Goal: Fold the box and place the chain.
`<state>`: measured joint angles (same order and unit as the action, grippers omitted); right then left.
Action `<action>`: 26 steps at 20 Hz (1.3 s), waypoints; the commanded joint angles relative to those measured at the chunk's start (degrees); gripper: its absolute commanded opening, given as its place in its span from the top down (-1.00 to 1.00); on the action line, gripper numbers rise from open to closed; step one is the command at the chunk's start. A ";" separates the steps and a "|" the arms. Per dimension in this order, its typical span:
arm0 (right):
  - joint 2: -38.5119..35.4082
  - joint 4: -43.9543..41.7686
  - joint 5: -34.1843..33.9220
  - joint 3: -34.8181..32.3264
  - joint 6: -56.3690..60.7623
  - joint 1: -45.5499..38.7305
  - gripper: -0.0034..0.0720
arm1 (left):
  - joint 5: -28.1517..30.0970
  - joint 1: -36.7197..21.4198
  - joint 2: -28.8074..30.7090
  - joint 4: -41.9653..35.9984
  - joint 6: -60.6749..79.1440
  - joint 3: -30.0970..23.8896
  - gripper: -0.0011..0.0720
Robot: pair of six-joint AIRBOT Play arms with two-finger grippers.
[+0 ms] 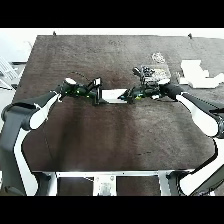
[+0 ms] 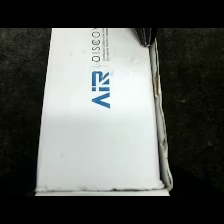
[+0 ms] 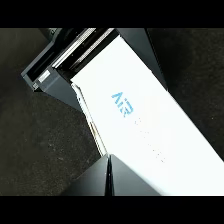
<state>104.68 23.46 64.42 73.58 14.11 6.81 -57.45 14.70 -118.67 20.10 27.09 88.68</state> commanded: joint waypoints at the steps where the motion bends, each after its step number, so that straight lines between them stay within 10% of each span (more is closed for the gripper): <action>1: -2.51 -1.16 1.49 0.28 -0.11 -0.07 0.89 | -0.07 -0.04 -0.02 0.02 -0.04 0.04 0.01; 10: -32.83 -3.02 2.67 -2.38 2.95 -0.98 0.90 | -0.24 -0.04 -0.02 0.04 -0.04 0.04 0.01; 19: -60.41 -1.81 -12.79 -30.56 3.87 -7.91 0.90 | 0.00 -0.20 -0.02 -0.09 -0.04 0.17 0.01; 26: -64.59 -1.77 -13.99 -41.31 3.82 -11.28 0.89 | -0.26 -0.20 -0.02 -0.61 -0.04 0.15 0.01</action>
<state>41.58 21.65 51.70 35.92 17.89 -3.66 -57.58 14.55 -118.72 19.86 27.05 88.77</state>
